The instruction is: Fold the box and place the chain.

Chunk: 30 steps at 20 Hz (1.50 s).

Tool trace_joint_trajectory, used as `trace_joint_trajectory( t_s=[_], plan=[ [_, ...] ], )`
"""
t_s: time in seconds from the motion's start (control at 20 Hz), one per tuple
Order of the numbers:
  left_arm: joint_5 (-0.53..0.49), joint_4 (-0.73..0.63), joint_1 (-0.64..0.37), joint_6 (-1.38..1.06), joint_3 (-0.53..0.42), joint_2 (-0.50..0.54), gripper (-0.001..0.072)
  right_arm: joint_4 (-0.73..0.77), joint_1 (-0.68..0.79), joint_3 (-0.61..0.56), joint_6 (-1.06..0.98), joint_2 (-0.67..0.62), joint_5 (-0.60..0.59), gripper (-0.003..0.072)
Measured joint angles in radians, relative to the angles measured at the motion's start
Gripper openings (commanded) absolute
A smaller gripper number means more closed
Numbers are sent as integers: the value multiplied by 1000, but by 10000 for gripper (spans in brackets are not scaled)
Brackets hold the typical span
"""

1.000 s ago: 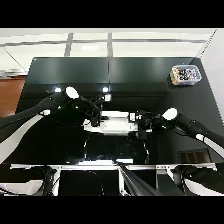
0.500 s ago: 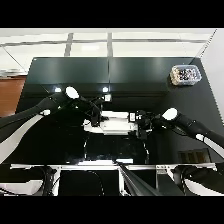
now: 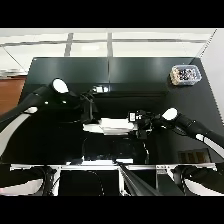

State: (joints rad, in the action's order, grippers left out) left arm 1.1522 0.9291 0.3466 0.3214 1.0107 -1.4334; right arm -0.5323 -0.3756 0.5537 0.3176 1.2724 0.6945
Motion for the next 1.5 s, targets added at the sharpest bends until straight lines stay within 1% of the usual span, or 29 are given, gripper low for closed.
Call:
trace_joint_trajectory(
  t_s=[0.05, 0.1, 0.15, 0.2, 0.3, 0.35, 0.4, 0.45, 0.55, 0.65, 0.75, 0.95, 1.05, 1.15, 1.3, 1.4, 1.5],
  plan=[
    [22, 54, -15, 79, 3, 28, 665, 0, 0, 0, 0, 0, 0, 356],
    [45, 101, -29, 147, 5, 54, 453, 0, 0, 0, 0, 0, 0, 356],
    [88, 144, -45, 220, 5, 77, 131, 0, 0, 0, 0, 0, 0, 357],
    [132, 170, -60, 291, 6, 97, 22, 0, 0, 0, 0, 0, 0, 357],
    [235, 181, -85, 399, -3, 116, 21, 0, 0, 0, 0, 0, 0, 357],
    [280, 159, -92, 438, -20, 124, 21, 0, 0, 0, 0, 0, 0, 357],
    [310, 107, -94, 463, -45, 129, 21, 0, 0, 0, 0, 0, 0, 357],
    [327, 47, -92, 479, -81, 133, 21, 0, 0, 0, 0, 0, 0, 357],
    [306, -95, -78, 473, -158, 138, 21, 0, 0, 0, 0, 0, 0, 357],
    [233, -255, -56, 423, -224, 140, 21, 0, 0, 0, 1, 0, 0, 357],
    [127, -380, -35, 364, -262, 140, 22, 0, 0, 0, 1, 0, 0, 356],
    [-78, -518, -11, 302, -292, 136, 22, 0, 0, 0, 1, 0, 0, 357],
    [-145, -560, -6, 278, -293, 127, 22, 0, 0, 0, 1, 0, 0, 357],
    [-184, -586, -3, 246, -278, 114, 22, 0, 0, 0, 1, 0, 0, 356],
    [-259, -595, -1, 220, -253, 88, 22, 0, 0, 0, 1, 0, 0, 357],
    [-294, -598, 0, 214, -241, 61, 22, 0, 0, 0, 1, 0, 0, 356],
    [-306, -599, 3, 211, -234, 24, 22, 0, 0, 0, 1, 0, 0, 357]
  ],
)
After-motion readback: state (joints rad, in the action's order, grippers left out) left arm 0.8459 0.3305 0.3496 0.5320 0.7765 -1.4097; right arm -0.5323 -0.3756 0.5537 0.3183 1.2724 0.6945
